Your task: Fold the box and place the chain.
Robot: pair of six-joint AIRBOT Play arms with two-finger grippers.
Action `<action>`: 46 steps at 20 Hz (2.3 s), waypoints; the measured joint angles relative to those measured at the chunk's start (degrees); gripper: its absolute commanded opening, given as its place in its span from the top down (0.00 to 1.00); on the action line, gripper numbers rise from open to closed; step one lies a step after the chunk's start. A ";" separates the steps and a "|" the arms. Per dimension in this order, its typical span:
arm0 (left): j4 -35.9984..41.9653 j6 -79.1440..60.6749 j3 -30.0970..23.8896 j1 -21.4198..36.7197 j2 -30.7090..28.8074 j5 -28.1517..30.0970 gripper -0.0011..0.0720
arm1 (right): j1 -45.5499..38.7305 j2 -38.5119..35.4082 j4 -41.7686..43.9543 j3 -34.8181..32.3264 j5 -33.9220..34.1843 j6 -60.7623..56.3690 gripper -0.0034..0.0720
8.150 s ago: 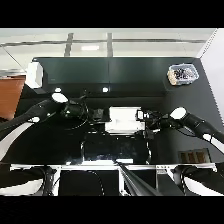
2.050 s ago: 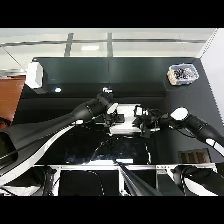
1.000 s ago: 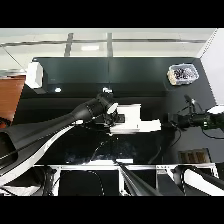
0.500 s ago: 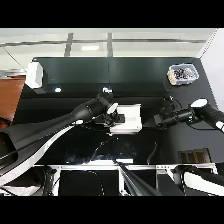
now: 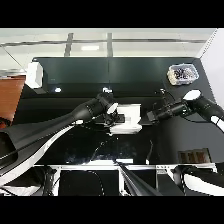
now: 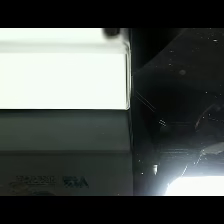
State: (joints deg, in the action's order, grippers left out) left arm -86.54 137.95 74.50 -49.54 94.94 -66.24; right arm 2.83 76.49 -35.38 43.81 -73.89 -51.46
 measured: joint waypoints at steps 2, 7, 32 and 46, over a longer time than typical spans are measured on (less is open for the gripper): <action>0.02 0.00 0.00 0.00 0.00 0.00 0.95 | 2.19 0.00 -3.08 1.75 1.16 -3.80 0.56; 0.02 -0.02 0.00 0.00 0.00 -0.04 0.95 | 8.55 0.00 -10.86 4.63 4.13 -15.72 0.56; 0.39 0.00 0.02 0.00 0.00 0.00 0.95 | 29.75 3.52 -44.46 10.99 8.66 -65.26 0.93; -0.13 -0.20 0.00 0.07 0.00 -0.57 0.95 | 29.75 3.19 -44.15 11.63 8.09 -64.28 0.61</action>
State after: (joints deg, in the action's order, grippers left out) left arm -86.67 137.75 74.50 -49.47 94.94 -66.81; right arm 32.58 79.68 -79.53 55.44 -65.80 -115.74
